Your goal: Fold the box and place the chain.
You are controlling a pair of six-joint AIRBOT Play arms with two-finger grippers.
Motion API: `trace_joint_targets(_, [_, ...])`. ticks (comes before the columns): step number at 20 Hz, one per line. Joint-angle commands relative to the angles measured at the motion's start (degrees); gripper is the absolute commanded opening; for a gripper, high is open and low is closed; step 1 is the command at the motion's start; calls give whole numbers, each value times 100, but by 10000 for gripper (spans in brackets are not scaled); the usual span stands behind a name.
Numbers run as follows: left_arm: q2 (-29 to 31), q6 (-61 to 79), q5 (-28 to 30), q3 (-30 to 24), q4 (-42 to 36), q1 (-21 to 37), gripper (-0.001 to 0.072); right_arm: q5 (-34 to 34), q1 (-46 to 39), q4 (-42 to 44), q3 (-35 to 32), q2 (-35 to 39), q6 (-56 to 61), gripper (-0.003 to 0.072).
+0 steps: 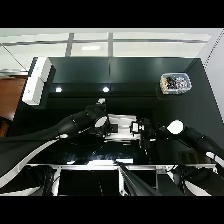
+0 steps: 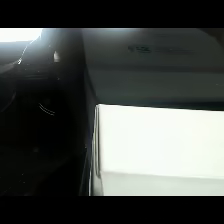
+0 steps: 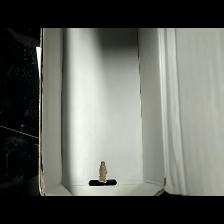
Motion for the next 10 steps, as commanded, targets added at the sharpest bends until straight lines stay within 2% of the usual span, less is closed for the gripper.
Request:
trace_joint_targets(1, [-24, -24, -2, 2, 2, -4, 175, 0, 2, -4, 2, 2, 0, 477])
trace_joint_targets(6, [-44, -46, 92, 4, -26, -4, 157, -2, 2, -4, 2, 4, 0, 477])
trace_joint_targets(10, [-44, -46, 173, 4, -149, -7, 86, -2, 2, -4, 2, 4, 0, 477])
